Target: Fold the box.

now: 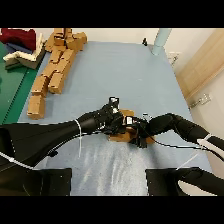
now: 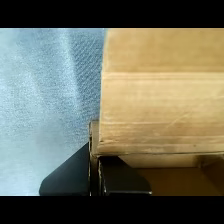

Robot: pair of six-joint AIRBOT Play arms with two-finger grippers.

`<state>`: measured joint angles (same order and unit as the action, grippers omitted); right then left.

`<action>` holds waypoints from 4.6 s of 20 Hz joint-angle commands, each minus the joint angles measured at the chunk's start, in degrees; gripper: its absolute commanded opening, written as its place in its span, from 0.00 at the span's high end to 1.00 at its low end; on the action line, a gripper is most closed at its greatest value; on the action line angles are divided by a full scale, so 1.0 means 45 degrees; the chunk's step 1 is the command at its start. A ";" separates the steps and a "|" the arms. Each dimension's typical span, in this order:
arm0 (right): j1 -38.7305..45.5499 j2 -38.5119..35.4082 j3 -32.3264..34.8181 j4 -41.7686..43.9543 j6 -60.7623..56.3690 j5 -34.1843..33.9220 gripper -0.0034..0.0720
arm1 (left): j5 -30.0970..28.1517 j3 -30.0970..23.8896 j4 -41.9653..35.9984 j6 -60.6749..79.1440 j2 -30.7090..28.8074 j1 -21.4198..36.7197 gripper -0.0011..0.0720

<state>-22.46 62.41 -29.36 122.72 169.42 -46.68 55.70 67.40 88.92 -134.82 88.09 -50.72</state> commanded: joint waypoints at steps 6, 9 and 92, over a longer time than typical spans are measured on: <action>-0.0010 0.0005 0.0010 0.0005 0.0029 0.0019 0.28 | -0.0233 0.0010 -0.0651 0.0078 0.0160 -0.0092 0.96; -0.0010 0.0005 0.0010 0.0005 0.0029 0.0024 0.28 | -0.0165 0.0034 -0.1025 0.0073 0.0160 -0.0083 0.24; -0.0010 0.0005 0.0010 0.0005 0.0029 0.0024 0.28 | -0.3041 -0.5479 -1.3056 3.2533 -0.2589 0.5600 0.02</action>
<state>-22.46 62.48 -29.36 122.74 169.56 -46.59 44.27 43.03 30.85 10.96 76.66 -23.83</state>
